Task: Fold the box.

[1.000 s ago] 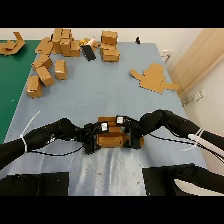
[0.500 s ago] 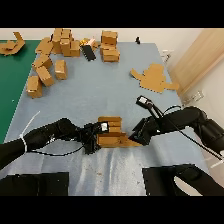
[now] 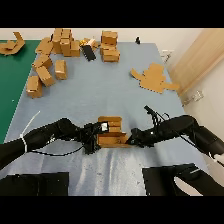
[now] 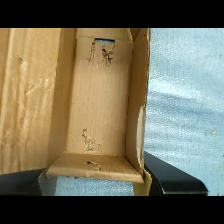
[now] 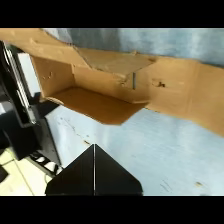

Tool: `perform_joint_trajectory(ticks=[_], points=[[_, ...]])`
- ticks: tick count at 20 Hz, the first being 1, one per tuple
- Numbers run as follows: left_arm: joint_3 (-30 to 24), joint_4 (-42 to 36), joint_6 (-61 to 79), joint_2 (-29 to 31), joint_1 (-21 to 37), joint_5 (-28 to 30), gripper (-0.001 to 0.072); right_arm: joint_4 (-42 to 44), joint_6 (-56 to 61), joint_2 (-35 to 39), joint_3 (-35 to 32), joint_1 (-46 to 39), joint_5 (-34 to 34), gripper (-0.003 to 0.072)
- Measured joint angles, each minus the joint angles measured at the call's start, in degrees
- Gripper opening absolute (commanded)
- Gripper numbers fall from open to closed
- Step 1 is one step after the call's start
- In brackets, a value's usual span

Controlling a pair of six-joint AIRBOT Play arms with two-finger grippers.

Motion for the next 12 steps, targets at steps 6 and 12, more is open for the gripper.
perform_joint_trajectory(ticks=[6, 12], points=[[0.00, 0.00, -0.02, 0.00, 0.00, 0.00, 0.0606, 2.56, -2.36, -9.81, 7.56, -0.11, 0.00, 0.0007], [0.00, 0.02, -0.02, 0.00, 0.00, 0.00, 0.0606, 4.04, -8.22, -12.55, 10.16, 0.31, -0.98, 0.0007]])
